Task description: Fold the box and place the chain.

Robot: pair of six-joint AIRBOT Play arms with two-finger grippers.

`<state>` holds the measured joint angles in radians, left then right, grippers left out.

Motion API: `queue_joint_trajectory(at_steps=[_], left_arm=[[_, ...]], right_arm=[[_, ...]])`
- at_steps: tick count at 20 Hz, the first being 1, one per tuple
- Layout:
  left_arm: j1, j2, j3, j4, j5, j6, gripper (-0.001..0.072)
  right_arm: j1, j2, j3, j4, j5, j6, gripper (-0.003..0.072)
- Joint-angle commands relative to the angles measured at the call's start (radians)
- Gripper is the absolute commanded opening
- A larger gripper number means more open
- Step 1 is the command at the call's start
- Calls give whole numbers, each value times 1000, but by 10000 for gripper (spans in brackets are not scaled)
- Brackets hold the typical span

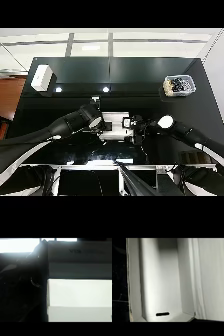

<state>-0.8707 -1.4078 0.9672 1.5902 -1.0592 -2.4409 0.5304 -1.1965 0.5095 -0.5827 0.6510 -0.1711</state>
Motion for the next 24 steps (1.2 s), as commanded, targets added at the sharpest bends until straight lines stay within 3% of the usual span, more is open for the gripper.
queue_joint_trajectory(at_steps=[1,4,10,11,13,14,16,17,24], left_arm=[[3,9,0,31,-30,10,31],[3,9,-15,32,-22,11,31],[7,9,-26,28,14,11,30],[8,9,-26,28,14,14,31],[9,9,-26,25,9,29,30],[10,9,-26,25,6,29,31],[10,9,-26,24,6,29,31],[10,9,-26,24,6,29,31],[9,9,-26,21,3,29,31]], right_arm=[[-1,69,13,-135,31,65,720],[-1,128,22,-277,77,120,720],[0,124,22,-281,78,119,718],[0,119,22,-266,72,119,603],[4,101,22,-201,62,96,581],[11,97,22,-196,54,90,461],[27,95,22,-192,37,93,426],[34,92,22,-180,37,98,335],[70,66,22,-26,-5,142,308]])
